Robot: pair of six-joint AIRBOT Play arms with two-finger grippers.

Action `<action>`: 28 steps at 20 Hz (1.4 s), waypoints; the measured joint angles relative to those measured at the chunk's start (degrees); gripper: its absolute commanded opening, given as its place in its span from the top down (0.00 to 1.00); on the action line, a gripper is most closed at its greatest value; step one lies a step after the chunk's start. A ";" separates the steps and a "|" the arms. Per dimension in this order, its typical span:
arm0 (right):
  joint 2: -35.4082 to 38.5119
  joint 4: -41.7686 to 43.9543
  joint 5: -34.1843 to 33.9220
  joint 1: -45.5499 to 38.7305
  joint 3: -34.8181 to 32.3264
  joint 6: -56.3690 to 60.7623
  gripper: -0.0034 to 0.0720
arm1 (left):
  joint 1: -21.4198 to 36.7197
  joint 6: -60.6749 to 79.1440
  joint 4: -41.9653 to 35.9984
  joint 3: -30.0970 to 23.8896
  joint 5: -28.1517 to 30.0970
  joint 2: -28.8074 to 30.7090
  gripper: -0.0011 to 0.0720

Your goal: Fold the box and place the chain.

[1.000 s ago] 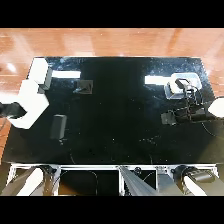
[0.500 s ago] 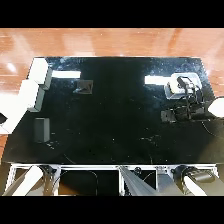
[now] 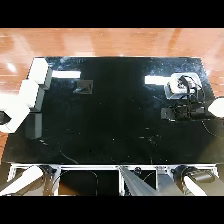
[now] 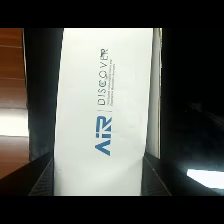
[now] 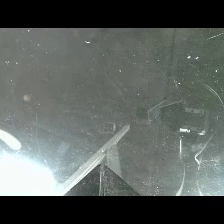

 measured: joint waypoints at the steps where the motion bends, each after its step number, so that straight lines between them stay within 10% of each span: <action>1: 0.00 0.00 -0.02 0.00 0.00 0.09 0.92 | 0.00 0.17 -0.04 -0.28 -0.24 -0.42 0.95; 7: 0.00 -0.02 -0.07 0.00 0.00 0.66 0.92 | 0.00 0.09 -0.39 -2.86 -2.21 -1.79 0.89; 10: 0.00 -0.02 -0.07 0.00 0.00 0.83 0.92 | 0.00 -0.04 -0.48 -3.34 -2.47 -1.97 0.12; 24: -0.02 -5.25 -0.22 0.00 5.99 0.07 0.92 | -0.50 -9.86 -6.82 4.74 -0.15 2.21 0.16; 25: -0.13 -6.62 -0.28 0.00 8.57 -0.04 0.92 | -1.49 -11.21 -11.02 5.77 -1.09 4.07 0.26; 28: -1.03 -8.81 0.35 0.00 16.61 -0.15 0.92 | -8.39 -14.67 -19.69 7.39 -4.24 10.03 0.96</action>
